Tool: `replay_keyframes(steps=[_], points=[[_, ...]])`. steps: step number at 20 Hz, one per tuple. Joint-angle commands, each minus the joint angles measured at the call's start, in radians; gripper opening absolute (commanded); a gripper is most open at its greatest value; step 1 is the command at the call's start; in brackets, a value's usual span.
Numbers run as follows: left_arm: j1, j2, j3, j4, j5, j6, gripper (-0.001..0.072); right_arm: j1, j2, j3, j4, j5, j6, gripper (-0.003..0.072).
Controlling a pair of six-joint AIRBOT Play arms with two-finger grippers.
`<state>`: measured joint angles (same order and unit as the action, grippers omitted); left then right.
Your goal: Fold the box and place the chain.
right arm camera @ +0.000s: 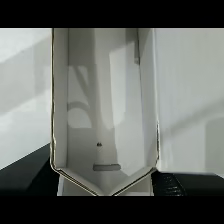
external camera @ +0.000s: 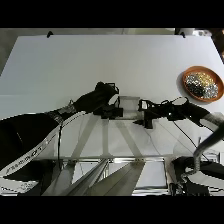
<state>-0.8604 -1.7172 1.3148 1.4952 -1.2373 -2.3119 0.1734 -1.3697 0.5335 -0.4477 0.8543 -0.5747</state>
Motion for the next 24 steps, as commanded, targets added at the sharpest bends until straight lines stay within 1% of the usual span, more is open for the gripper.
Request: replay_keyframes(steps=[1, 6, 7, 8, 9, 10, 13, 14, 16, 19, 21, 24], points=[[0.0, 0.0, 0.0, 0.003, -0.01, 0.005, 0.0009, 0.0, 0.0, 0.001, 0.0, -0.002, -0.003, 0.0447], [0.0, 0.0, 0.001, -0.004, -0.009, 0.005, 0.0012, 0.0, 0.001, 0.001, 0.0, -0.002, -0.003, 0.0447], [0.0, 0.0, 0.001, -0.007, -0.008, 0.005, 0.0064, 0.0, 0.0, 0.001, 0.0, -0.002, -0.003, 0.0447], [0.0, 0.001, 0.001, -0.012, -0.008, 0.005, 0.0234, 0.0, 0.0, 0.001, 0.0, -0.001, -0.003, 0.0447], [0.0, 0.002, 0.001, -0.015, -0.009, 0.005, 0.0371, 0.0, 0.0, 0.001, 0.0, -0.001, -0.003, 0.0447], [0.0, 0.005, 0.001, -0.015, -0.009, 0.005, 0.0453, 0.0, 0.0, 0.001, 0.0, -0.001, -0.003, 0.0447], [0.0, 0.022, 0.001, -0.012, -0.006, 0.005, 0.0477, 0.0, 0.0, 0.001, 0.0, -0.002, -0.003, 0.0447], [0.001, 0.033, 0.0, -0.012, 0.0, 0.005, 0.05, 0.0, 0.0, 0.001, 0.0, -0.002, -0.003, 0.0447], [0.002, 0.058, 0.001, -0.015, 0.006, 0.029, 0.0501, 0.0, 0.0, 0.001, 0.0, -0.002, -0.003, 0.0447], [0.002, 0.103, 0.0, -0.021, -0.01, 0.136, 0.0501, 0.0, 0.0, 0.001, 0.0, -0.002, -0.003, 0.0447], [0.017, 0.153, 0.0, -0.021, -0.013, 0.192, 0.0501, 0.0, 0.0, 0.001, 0.0, -0.002, -0.003, 0.0447], [0.061, 0.259, 0.0, -0.024, -0.038, 0.324, 0.0511, 0.0, 0.0, 0.001, 0.0, -0.002, -0.003, 0.0447]])
